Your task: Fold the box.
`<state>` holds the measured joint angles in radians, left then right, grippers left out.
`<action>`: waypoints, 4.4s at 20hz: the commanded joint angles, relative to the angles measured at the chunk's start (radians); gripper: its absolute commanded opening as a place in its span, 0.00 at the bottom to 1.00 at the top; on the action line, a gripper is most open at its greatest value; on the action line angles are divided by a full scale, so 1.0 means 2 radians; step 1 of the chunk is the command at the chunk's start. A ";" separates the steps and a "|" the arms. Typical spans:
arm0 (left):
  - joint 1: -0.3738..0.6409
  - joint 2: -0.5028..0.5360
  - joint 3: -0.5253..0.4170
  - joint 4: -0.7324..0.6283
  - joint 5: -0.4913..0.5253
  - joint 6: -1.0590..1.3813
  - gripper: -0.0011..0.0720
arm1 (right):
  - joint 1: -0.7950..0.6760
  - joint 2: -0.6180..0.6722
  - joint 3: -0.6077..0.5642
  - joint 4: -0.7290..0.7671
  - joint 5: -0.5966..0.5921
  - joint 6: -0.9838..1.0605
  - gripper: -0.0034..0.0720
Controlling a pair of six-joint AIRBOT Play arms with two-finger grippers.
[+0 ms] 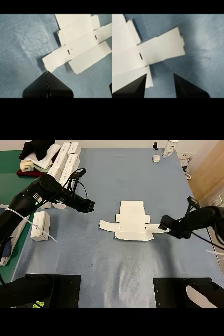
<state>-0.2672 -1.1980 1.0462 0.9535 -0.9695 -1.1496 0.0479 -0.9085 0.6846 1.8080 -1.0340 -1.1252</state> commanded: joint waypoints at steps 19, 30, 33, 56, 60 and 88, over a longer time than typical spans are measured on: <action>0.000 0.000 0.000 0.000 0.000 0.000 0.03 | -0.202 -0.292 0.117 0.253 -0.130 -0.445 0.56; 0.000 0.000 0.000 0.000 0.001 0.000 0.03 | -0.121 -0.292 0.117 0.292 -0.134 -0.480 0.05; 0.000 0.000 0.000 -0.008 0.010 0.000 0.03 | -0.098 -0.280 0.116 0.293 -0.130 -0.480 0.05; 0.080 -0.135 0.000 -0.123 -0.136 0.039 0.59 | 0.111 0.019 -0.127 0.285 0.072 -0.445 0.05; 0.080 -0.189 0.000 -0.192 -0.163 0.095 0.59 | 0.111 0.019 -0.127 0.285 0.072 -0.445 0.05; 0.046 -0.246 0.001 -0.271 -0.226 0.253 0.21 | 0.111 0.019 -0.127 0.280 0.072 -0.444 0.05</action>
<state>-0.1684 -1.6890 1.0470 0.4065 -1.4220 -0.6548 0.2691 -0.8722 0.4305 2.3688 -0.8898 -2.0129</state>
